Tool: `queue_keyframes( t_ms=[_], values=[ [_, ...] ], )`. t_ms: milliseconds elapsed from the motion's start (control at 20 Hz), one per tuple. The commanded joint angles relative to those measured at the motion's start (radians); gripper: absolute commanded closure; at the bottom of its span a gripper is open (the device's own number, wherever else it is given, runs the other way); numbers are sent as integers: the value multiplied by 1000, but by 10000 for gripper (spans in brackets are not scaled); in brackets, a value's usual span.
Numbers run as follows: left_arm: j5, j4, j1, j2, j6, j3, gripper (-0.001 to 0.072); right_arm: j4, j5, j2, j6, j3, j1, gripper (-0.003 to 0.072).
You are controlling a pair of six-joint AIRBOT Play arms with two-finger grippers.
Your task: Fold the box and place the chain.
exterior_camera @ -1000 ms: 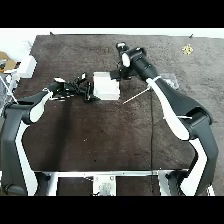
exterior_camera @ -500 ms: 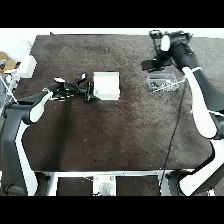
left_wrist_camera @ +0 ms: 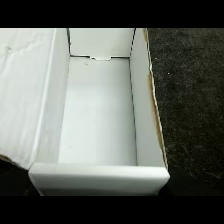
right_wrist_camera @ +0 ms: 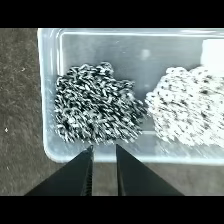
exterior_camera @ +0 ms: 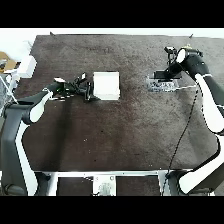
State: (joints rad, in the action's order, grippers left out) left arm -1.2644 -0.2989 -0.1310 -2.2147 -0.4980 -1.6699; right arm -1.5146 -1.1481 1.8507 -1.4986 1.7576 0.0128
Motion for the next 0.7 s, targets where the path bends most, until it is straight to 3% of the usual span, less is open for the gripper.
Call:
queue_keyframes(
  t_ms=[0,50,150,250,350,650],
  values=[
    [0,0,0,0,0,0,314,98,67,49,48,-23,11,509],
    [0,0,0,0,0,0,314,122,74,63,61,-23,10,508],
    [0,0,0,0,0,0,314,147,93,75,66,-23,10,423],
    [0,0,0,0,0,0,315,146,111,76,67,-23,10,424],
    [0,0,0,0,0,0,314,146,110,76,66,-23,10,490],
    [0,0,0,0,0,0,314,147,100,91,64,-23,10,490]
  ],
)
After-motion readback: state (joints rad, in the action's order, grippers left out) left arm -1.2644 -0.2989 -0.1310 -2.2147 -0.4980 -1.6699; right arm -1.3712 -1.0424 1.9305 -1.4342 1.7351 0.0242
